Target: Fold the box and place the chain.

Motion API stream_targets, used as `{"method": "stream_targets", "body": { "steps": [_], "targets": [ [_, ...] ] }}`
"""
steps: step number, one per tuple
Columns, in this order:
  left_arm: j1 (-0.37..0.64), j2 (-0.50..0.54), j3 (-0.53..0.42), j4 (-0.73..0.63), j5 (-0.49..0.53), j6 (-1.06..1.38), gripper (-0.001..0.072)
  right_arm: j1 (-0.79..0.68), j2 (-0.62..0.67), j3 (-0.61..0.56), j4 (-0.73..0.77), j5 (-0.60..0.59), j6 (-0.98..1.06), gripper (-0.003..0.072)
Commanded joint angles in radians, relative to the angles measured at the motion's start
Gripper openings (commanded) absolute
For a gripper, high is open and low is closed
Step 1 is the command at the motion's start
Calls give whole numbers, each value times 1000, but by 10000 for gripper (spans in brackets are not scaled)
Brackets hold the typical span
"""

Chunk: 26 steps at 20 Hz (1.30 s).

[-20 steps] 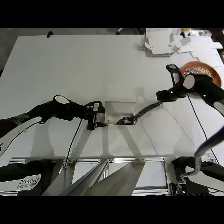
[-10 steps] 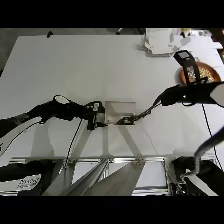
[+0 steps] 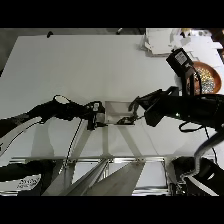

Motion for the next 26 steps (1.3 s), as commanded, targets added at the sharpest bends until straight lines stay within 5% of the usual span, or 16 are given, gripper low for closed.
{"method": "stream_targets", "body": {
  "steps": [1, 9, 14, 21, 26],
  "targets": [
    [1, 1, 0, 0, 0, 1, 87, 106, 8, 1, 45, -195, -2, 21],
    [1, 1, 0, 0, 0, 0, 87, 145, 8, 1, 124, -328, -32, 21],
    [1, 1, 0, 0, 0, 0, 87, 145, -32, -10, 66, -238, -46, 21],
    [1, 1, 0, 0, 0, 0, 87, 145, -201, -172, 69, -281, -55, 19],
    [0, 1, 0, 0, 0, 1, 87, 145, -370, -180, 105, -293, -122, 22]
  ]
}}
